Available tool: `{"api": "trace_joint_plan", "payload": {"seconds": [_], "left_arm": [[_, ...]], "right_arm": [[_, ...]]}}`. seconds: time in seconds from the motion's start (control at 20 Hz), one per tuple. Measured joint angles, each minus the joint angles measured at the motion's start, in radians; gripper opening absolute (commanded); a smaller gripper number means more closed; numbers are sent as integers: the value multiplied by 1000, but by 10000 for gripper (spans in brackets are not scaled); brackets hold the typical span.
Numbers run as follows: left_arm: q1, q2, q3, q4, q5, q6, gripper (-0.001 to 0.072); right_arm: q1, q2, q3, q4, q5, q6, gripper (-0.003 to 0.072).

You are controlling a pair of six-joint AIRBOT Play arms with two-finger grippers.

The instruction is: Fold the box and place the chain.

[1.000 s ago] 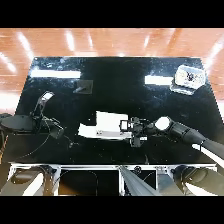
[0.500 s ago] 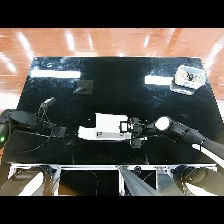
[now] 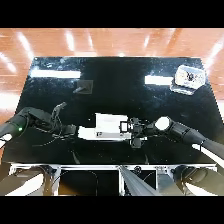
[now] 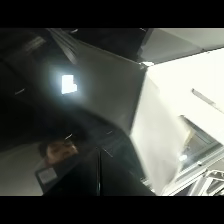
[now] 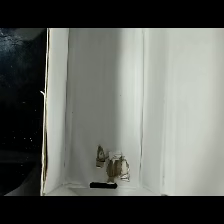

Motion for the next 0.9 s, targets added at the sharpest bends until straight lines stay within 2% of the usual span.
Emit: {"api": "trace_joint_plan", "payload": {"seconds": [0.25,0.55,0.6,0.65,0.7,0.75,0.8,0.9], "left_arm": [[-90,-32,0,-66,-84,-7,21],[-129,-39,0,-106,-136,-6,23],[-130,-39,0,-108,-137,-6,50],[-132,-40,0,-109,-138,-2,187],[-133,-40,0,-113,-135,5,416],[-134,-40,3,-121,-121,14,601],[-135,-39,6,-130,-89,24,630],[-135,-40,17,-122,-45,47,631]], "right_arm": [[2,-1,0,2,-9,7,545],[2,-1,0,3,-13,10,545],[2,-1,0,3,-13,10,545],[2,-1,0,3,-14,10,545],[2,-1,0,4,-14,10,545],[2,-1,0,4,-14,10,544],[2,-1,0,4,-14,10,545],[2,-1,0,5,-14,10,545]]}}
